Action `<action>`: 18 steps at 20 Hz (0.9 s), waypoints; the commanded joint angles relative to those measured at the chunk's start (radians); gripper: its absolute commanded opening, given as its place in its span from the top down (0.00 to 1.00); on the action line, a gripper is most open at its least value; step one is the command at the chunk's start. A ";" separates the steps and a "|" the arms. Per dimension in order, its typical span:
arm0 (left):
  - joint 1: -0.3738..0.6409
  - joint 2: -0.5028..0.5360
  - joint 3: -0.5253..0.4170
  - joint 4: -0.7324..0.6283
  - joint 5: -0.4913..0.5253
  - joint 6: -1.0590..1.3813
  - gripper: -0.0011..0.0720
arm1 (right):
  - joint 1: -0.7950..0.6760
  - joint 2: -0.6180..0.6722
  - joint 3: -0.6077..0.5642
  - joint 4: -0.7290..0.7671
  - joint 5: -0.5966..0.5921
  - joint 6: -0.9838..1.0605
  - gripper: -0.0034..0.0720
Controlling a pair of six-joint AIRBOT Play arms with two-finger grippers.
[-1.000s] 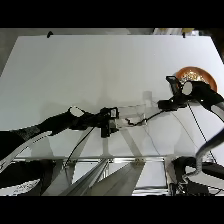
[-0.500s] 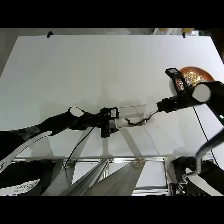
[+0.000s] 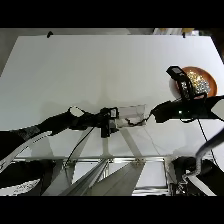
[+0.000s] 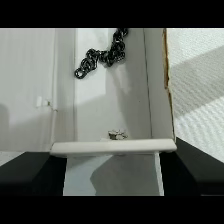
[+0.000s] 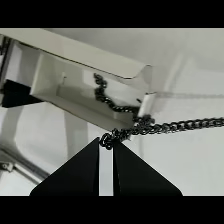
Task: Fold the box and place the chain.
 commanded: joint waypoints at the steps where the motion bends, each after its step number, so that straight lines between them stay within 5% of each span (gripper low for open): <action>1: 0.000 0.000 0.000 0.000 0.000 0.000 0.48 | 0.014 0.010 0.001 0.051 0.000 -0.008 0.94; 18: 0.000 0.000 0.000 0.000 0.000 0.000 0.48 | 0.014 0.010 0.001 0.338 -0.072 -0.133 0.94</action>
